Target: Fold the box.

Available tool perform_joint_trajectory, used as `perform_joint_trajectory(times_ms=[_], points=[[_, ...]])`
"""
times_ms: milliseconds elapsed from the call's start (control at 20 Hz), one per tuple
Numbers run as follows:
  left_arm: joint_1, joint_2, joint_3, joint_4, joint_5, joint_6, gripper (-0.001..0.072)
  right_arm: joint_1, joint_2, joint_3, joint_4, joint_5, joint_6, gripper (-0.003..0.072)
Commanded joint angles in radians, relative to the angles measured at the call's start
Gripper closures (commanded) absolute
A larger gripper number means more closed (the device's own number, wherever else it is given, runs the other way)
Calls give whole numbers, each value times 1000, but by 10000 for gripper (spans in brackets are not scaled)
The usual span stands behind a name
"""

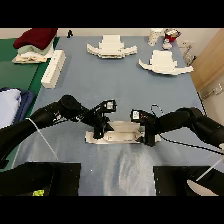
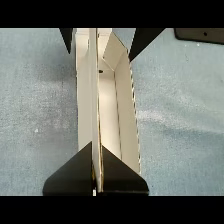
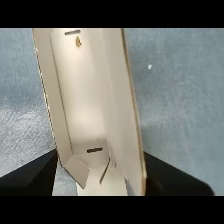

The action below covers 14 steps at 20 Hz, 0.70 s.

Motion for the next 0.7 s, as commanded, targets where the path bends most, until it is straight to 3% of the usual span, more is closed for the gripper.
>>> perform_joint_trajectory(times_ms=[0,650], points=[[0,0,0,0,0,0,694,-40,-60,-1,76,-5,-133,-34],[0,0,0,0,0,0,694,-45,-71,0,38,-16,-63,-32]])
